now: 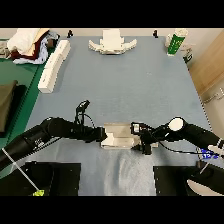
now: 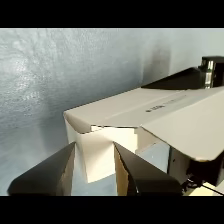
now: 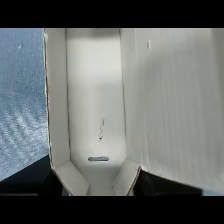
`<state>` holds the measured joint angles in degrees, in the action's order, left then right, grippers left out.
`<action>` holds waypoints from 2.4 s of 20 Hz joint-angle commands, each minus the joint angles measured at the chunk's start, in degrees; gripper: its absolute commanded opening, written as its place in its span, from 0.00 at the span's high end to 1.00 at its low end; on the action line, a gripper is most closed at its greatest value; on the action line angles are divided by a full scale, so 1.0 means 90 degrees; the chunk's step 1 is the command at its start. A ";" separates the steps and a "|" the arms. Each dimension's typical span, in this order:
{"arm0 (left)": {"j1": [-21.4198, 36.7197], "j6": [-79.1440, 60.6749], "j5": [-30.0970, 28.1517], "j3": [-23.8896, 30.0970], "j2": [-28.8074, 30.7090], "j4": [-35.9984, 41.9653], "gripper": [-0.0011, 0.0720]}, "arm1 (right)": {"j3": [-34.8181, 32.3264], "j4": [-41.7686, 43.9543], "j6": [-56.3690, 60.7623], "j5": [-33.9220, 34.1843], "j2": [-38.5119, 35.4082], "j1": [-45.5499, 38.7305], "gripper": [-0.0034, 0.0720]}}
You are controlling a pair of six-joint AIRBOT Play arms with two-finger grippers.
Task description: Fold the box.
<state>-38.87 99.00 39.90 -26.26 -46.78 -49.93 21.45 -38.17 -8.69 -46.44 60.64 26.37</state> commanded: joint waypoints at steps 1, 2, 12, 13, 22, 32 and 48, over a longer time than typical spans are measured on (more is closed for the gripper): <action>-0.0342 0.1236 0.0138 -0.0146 -0.0092 -0.0991 0.50 | 0.0000 0.0002 0.0002 -0.0002 0.0000 0.0002 0.35; -0.0481 0.1778 0.0238 -0.0253 -0.0102 -0.1426 0.50 | 0.0002 0.0002 0.0002 -0.0002 0.0000 0.0002 0.35; -0.2013 0.4945 0.2057 -0.2336 -0.1826 -0.4029 0.57 | 0.0002 0.0002 0.0002 -0.0002 0.0000 0.0002 0.35; -0.2069 0.4998 0.2261 -0.2526 -0.1999 -0.4095 0.57 | 0.0002 0.0002 0.0002 -0.0002 0.0000 0.0002 0.35; -0.2484 0.5340 0.2654 -0.3043 -0.3065 -0.4243 0.57 | 0.0002 0.0002 0.0002 -0.0002 0.0000 0.0002 0.35; -0.2511 0.5338 0.2635 -0.3167 -0.3594 -0.4439 0.87 | 0.0002 0.0002 0.0002 -0.0002 0.0000 0.0002 0.35; -0.2455 0.5384 0.3616 -0.3779 -0.3337 -0.4648 0.14 | 0.0000 0.0002 0.0002 -0.0002 0.0000 0.0002 0.35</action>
<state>-61.12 147.35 68.42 -58.67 -78.06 -90.63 21.45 -38.17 -8.64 -46.46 60.64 26.37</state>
